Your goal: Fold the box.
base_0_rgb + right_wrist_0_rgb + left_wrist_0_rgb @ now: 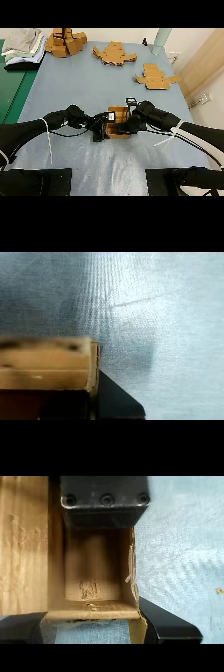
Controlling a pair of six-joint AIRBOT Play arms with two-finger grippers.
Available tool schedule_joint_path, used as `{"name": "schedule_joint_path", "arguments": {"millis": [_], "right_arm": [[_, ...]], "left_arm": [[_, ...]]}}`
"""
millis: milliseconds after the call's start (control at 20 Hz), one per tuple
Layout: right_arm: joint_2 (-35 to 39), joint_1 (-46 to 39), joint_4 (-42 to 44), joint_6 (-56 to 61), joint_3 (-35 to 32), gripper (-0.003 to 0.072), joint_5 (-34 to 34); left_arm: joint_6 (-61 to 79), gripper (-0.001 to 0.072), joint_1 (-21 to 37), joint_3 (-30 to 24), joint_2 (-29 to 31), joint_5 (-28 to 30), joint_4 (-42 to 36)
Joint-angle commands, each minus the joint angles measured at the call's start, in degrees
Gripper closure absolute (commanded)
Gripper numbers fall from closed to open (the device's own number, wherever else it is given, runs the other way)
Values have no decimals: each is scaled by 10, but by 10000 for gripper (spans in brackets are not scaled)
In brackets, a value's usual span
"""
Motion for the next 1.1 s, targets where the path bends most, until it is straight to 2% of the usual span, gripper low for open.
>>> {"name": "schedule_joint_path", "arguments": {"millis": [0,50,100,350,400,450,950,1050], "right_arm": [[-5,2,-6,11,2,677,-9],[-5,2,-4,11,2,474,-10],[-3,2,-3,11,2,236,-12],[18,2,2,11,13,227,-13],[19,2,2,11,19,238,-14],[19,2,2,11,22,281,-16],[2,2,0,38,26,283,-30],[-9,2,0,57,26,402,-30]], "left_arm": [[2,183,0,0,0,3,1],[2,183,0,0,0,3,1],[2,183,0,0,0,3,1],[2,183,0,0,0,3,1],[2,183,0,0,0,3,1],[2,183,0,0,0,3,1],[2,183,0,0,0,3,1],[2,183,0,0,0,3,1]]}}
